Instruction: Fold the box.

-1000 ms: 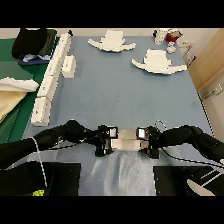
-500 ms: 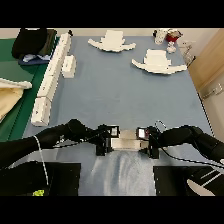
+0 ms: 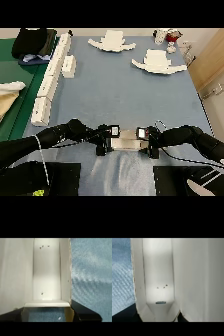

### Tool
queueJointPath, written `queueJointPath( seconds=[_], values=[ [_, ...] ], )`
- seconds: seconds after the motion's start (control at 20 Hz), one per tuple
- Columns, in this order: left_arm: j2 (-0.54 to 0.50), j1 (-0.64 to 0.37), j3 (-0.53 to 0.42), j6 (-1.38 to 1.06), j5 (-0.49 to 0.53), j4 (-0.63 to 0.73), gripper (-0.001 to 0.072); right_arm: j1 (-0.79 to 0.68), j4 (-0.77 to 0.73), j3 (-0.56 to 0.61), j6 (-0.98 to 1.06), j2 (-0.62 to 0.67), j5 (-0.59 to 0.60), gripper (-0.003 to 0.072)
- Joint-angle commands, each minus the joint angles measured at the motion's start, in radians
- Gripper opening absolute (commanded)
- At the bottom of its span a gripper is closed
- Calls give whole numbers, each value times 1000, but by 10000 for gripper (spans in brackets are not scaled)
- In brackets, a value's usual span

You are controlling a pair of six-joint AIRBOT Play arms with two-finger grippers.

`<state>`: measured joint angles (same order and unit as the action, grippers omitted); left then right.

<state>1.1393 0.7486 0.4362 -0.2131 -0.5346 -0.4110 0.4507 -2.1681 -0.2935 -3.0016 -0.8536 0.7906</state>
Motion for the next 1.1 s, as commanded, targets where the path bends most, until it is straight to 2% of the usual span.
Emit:
queueJointPath(
  seconds=[0.0,0.55,0.7,0.8,0.95,1.05],
  values=[
    [1,0,1,2,3,-1,455,0,0,0,0,0,0,436],
    [1,0,1,2,3,-1,455,0,-3,0,3,-1,5,436],
    [1,0,1,2,3,-1,455,0,18,-2,57,1,8,450],
    [1,0,1,2,3,-1,455,0,72,-19,134,2,27,713],
    [1,0,1,2,3,-1,455,0,233,-71,361,37,115,710],
    [1,0,1,2,3,-1,455,0,299,-113,479,83,216,710]
  ],
)
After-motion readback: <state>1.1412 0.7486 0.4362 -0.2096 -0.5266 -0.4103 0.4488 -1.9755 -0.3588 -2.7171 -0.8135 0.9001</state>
